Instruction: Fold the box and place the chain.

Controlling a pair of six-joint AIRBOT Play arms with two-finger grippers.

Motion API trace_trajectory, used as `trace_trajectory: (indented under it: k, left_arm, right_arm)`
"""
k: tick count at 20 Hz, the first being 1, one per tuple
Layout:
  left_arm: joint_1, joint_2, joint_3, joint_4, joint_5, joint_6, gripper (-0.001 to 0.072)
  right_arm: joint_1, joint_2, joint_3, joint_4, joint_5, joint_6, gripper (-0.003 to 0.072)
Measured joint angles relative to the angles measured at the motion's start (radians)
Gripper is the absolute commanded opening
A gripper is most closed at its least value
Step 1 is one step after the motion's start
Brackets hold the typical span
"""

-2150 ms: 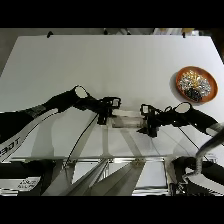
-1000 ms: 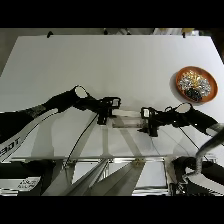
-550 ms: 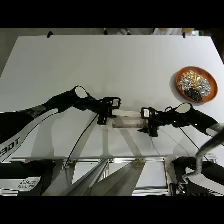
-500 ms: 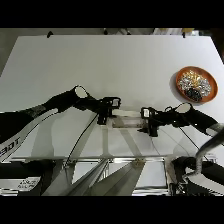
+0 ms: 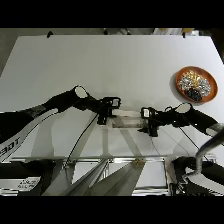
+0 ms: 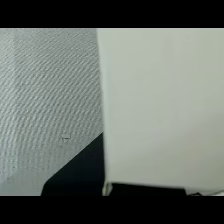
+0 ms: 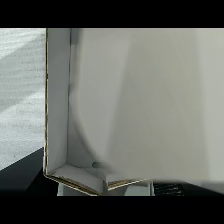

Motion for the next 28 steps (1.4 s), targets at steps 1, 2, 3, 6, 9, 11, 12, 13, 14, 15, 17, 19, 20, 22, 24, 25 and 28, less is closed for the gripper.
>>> trace_trajectory:
  k: [1, 2, 3, 6, 9, 11, 12, 13, 14, 15, 17, 19, 20, 22, 24, 25, 28]
  left_arm:
    - [0.0, 0.0, 0.0, 0.0, 0.0, 0.0, 0.0013]
    - [0.0, 0.0, 0.0, 0.0, 0.0, 0.0, 0.0013]
    - [0.0, 0.0, 0.0, 0.0, 0.0, 0.0, 0.0013]
    - [0.0, 0.0, 0.0, 0.0, 0.0, 0.0, 0.0013]
    - [0.0, 0.0, 0.0, 0.0, 0.0, 0.0, 0.0012]
    - [0.0, 0.0, 0.0, -0.001, 0.0, 0.0, 0.0033]
    - [0.0, 0.0, 0.0, -0.001, 0.002, 0.001, 0.0223]
    - [0.0, 0.0, 0.0, -0.001, 0.013, 0.002, 0.0415]
    - [0.0, 0.003, 0.0, 0.01, 0.019, -0.003, 0.0488]
    - [0.002, 0.008, -0.001, 0.02, 0.018, -0.013, 0.0534]
    - [0.002, 0.031, 0.0, 0.018, 0.008, -0.043, 0.0535]
    - [0.002, 0.063, 0.0, 0.027, -0.003, -0.076, 0.0535]
    - [0.002, 0.08, 0.0, 0.039, -0.011, -0.09, 0.0555]
    - [0.002, 0.116, 0.0, 0.063, -0.025, -0.131, 0.0582]
    - [0.002, 0.152, 0.0, 0.107, -0.035, -0.195, 0.0581]
    - [0.002, 0.172, 0.0, 0.136, -0.04, -0.235, 0.0575]
    - [0.002, 0.24, 0.0, 0.226, -0.064, -0.369, 0.0486]
  right_arm:
    - [0.0, 0.0, 0.0, 0.0, 0.0, 0.0, 0.0329]
    - [0.0, 0.0, 0.0, 0.0, 0.0, 0.0, 0.0329]
    - [0.0, 0.0, 0.0, 0.0, 0.0, 0.0, 0.0329]
    - [0.0, 0.0, 0.0, 0.0, 0.0, 0.0, 0.0329]
    - [0.0, 0.0, 0.0, 0.0, 0.0, 0.0, 0.0329]
    - [0.0, 0.0, 0.0, 0.0, 0.0, 0.0, 0.0329]
    - [0.0, 0.0, 0.0, 0.0, 0.0, 0.0, 0.0329]
    - [0.0, 0.0, 0.0, 0.0, 0.0, -0.004, 0.0329]
    - [0.001, 0.0, 0.0, -0.002, 0.001, -0.01, 0.0329]
    - [0.001, 0.0, 0.0, -0.003, 0.002, -0.009, 0.0329]
    - [0.001, 0.0, 0.0, -0.004, 0.004, -0.006, 0.0329]
    - [0.001, 0.0, 0.0, -0.003, 0.003, -0.003, 0.0329]
    - [0.001, 0.0, 0.0, -0.003, 0.003, -0.003, 0.0329]
    - [0.001, 0.0, 0.0, -0.002, 0.003, -0.002, 0.0329]
    - [0.001, 0.0, 0.0, 0.0, 0.002, 0.001, 0.0329]
    - [0.001, 0.0, 0.0, 0.0, 0.002, 0.001, 0.0329]
    - [0.001, 0.0, 0.0, 0.001, 0.001, 0.003, 0.0329]
